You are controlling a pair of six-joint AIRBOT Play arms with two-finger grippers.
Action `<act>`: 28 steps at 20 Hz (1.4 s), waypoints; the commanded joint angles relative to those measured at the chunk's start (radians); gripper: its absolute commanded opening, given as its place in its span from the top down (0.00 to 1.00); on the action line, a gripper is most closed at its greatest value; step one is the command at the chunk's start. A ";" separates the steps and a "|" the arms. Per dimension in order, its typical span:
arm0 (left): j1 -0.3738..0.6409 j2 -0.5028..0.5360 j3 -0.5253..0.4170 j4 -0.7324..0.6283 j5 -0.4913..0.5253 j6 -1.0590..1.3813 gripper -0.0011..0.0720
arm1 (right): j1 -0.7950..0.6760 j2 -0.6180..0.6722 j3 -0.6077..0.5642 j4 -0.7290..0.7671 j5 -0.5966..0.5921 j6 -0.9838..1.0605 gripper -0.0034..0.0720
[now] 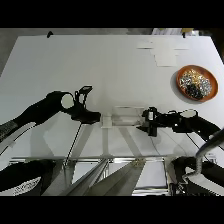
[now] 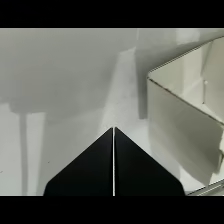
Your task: Fold the box and place the chain.
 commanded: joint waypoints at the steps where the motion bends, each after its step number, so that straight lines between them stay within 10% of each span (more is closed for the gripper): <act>1: 0.000 -0.019 0.000 -0.055 0.015 0.024 0.97 | 0.000 0.001 0.000 0.000 0.000 0.000 0.32; 19: -0.064 -0.001 0.001 -0.191 0.109 0.264 0.97 | 0.000 0.001 0.000 0.000 0.000 0.000 0.32; 28: -0.104 0.014 0.002 -0.275 0.197 0.302 0.67 | 0.000 0.001 0.000 0.000 0.000 0.000 0.32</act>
